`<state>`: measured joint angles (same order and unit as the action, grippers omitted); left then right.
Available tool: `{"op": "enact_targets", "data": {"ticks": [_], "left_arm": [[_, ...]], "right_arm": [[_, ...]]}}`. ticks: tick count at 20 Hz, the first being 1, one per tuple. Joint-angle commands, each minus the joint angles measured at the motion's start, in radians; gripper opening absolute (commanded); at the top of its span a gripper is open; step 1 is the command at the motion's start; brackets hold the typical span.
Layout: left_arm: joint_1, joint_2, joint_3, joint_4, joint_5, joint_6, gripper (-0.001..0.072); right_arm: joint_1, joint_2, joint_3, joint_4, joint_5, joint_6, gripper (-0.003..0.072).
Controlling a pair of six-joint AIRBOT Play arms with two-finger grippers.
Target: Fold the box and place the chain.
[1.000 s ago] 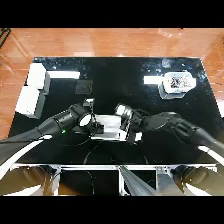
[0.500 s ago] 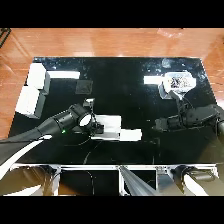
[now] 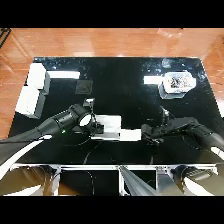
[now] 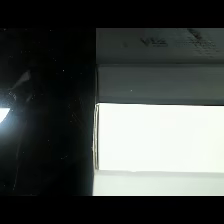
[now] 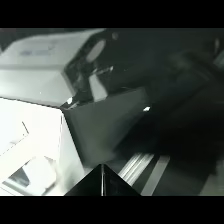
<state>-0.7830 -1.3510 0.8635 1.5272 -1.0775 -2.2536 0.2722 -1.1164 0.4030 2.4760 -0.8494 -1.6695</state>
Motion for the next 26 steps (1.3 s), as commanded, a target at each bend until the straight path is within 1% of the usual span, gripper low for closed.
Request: {"op": "enact_targets", "data": {"ticks": [1,2,3,4,5,8,10,14,17,19,20,24,26], "left_arm": [[-0.001,0.000,0.000,0.000,0.000,0.000,0.0024],[-0.001,0.000,0.000,0.000,-0.002,0.000,0.0024],[-0.001,0.000,0.000,0.000,-0.006,0.000,0.0024],[-0.001,0.000,0.000,0.000,-0.006,0.001,0.0024],[-0.001,0.000,0.000,-0.003,-0.010,0.003,0.0024],[-0.001,0.000,0.000,-0.002,-0.013,0.002,0.0024],[-0.001,0.000,0.000,-0.002,-0.005,0.002,0.0024],[-0.001,0.000,0.000,-0.002,-0.004,0.002,0.0024],[-0.001,0.000,0.000,-0.002,-0.003,0.002,0.0024],[-0.001,0.000,0.000,0.001,-0.003,0.002,0.0024],[0.000,0.000,0.000,0.001,-0.001,0.002,0.0024],[-0.001,0.000,0.000,0.002,0.001,0.002,0.0024],[0.000,0.000,0.000,0.002,0.002,0.002,0.0024]], "right_arm": [[0.115,-0.104,0.056,0.074,0.060,-0.021,0.0022],[0.124,-0.113,0.083,0.074,0.055,-0.021,0.0024],[0.127,-0.113,0.105,0.066,0.043,-0.022,0.0078],[0.122,-0.113,0.127,0.042,0.010,-0.022,0.0394],[0.114,-0.113,0.147,0.022,-0.043,-0.026,0.0671],[0.100,-0.113,0.196,0.019,-0.203,-0.085,0.0680],[0.109,-0.113,0.230,0.023,-0.255,-0.093,0.0680],[0.128,-0.113,0.272,0.030,-0.253,-0.087,0.0680],[0.135,-0.113,0.277,0.039,-0.249,-0.072,0.0680],[0.163,-0.113,0.277,0.040,-0.224,-0.055,0.0680],[0.188,-0.113,0.277,0.036,-0.192,-0.042,0.0680],[0.320,-0.113,0.301,-0.044,-0.004,0.091,0.0679],[0.367,-0.115,0.331,-0.101,0.047,0.171,0.0678]]}}
